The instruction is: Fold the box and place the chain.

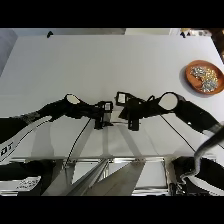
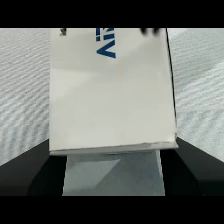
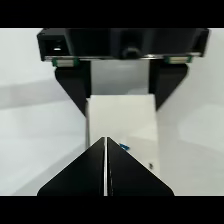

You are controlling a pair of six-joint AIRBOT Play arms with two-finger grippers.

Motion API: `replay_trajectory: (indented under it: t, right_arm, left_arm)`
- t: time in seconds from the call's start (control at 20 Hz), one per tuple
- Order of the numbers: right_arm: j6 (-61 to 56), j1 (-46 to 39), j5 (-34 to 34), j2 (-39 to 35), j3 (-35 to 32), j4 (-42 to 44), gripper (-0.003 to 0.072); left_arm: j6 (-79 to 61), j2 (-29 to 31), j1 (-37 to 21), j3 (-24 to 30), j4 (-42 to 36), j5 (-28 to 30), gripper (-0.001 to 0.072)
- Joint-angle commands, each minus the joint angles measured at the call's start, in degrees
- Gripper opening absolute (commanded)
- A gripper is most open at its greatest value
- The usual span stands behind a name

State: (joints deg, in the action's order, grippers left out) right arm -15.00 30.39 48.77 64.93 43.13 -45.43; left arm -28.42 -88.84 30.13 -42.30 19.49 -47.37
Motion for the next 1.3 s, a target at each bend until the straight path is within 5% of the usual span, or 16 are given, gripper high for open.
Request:
replay_trajectory:
  t: [0.0,1.25]
  right_arm:
    - [-1.18,-3.63,4.52,-2.36,-0.02,-3.69,0.0018]
    - [-1.81,-4.68,1.36,-1.46,-5.90,-4.28,0.0018]
  left_arm:
    - [-0.04,0.04,-0.02,-0.04,0.02,0.02,0.0273]
    - [-0.04,0.04,-0.02,-0.04,0.02,0.02,0.0273]
